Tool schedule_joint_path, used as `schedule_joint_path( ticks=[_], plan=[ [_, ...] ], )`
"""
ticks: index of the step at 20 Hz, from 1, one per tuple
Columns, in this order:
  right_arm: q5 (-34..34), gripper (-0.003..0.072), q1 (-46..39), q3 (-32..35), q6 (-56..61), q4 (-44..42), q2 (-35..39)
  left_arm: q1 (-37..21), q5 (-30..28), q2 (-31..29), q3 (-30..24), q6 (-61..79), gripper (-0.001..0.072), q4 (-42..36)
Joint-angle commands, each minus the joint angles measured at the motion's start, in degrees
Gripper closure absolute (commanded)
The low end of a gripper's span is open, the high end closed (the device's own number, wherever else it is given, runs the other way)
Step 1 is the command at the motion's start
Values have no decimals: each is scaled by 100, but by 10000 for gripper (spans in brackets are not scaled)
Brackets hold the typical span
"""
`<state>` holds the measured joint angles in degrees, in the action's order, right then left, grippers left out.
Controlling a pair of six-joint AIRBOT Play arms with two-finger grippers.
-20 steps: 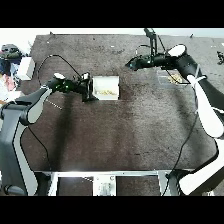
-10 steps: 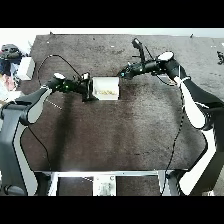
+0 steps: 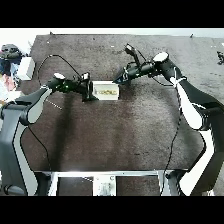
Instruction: Fold the box and place the chain.
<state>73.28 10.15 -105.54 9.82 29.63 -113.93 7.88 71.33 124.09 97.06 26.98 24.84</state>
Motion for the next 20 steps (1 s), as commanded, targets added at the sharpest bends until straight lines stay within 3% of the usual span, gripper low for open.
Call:
schedule_joint_path(
  ticks=[1, 9, 10, 11, 20],
  plan=[
    [-20, 327, 142, -7, -369, 131, 4, 0, 0, 2, 2, 2, 422, 2],
    [-92, 336, 509, -7, -730, 601, -2, 0, 0, 2, 2, 2, 422, 2],
    [-107, 263, 525, -4, -732, 640, -2, 0, 0, 2, 2, 2, 422, 2],
    [-107, 256, 531, -4, -734, 643, -2, 0, 0, 2, 2, 2, 422, 2],
    [-533, 276, 562, -4, -791, 750, -81, 0, 0, 2, 2, 2, 422, 2]
  ],
)
